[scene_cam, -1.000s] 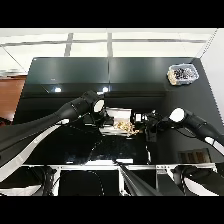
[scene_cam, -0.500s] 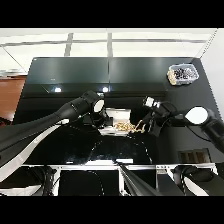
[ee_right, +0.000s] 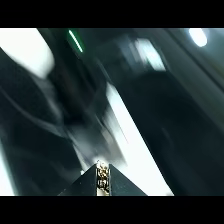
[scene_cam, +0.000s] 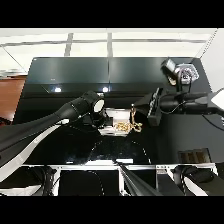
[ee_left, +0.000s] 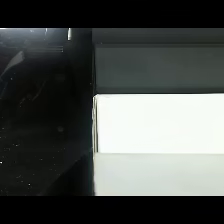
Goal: Fold the box and place the chain.
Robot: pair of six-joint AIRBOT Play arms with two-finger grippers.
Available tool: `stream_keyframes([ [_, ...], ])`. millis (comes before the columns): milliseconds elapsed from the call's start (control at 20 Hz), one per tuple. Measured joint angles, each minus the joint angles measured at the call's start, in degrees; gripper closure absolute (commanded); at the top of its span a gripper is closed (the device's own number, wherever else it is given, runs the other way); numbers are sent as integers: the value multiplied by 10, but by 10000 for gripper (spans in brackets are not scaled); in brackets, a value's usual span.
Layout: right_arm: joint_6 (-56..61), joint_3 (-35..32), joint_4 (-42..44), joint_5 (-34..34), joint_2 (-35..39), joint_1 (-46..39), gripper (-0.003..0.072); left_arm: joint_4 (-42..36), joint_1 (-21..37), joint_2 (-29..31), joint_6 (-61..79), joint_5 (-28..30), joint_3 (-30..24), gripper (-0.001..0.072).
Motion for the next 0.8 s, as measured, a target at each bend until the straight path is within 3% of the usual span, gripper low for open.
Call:
stream_keyframes([
  [250,4,48,156,-2,0,0,667,0,0,0,0,0,0,680],
  [450,3,66,223,-22,0,0,667,0,0,0,0,0,0,680],
  [600,24,63,205,-28,-4,1,667,0,0,0,0,0,0,681],
  [800,97,18,104,-37,-26,15,664,0,0,0,0,0,0,680],
])
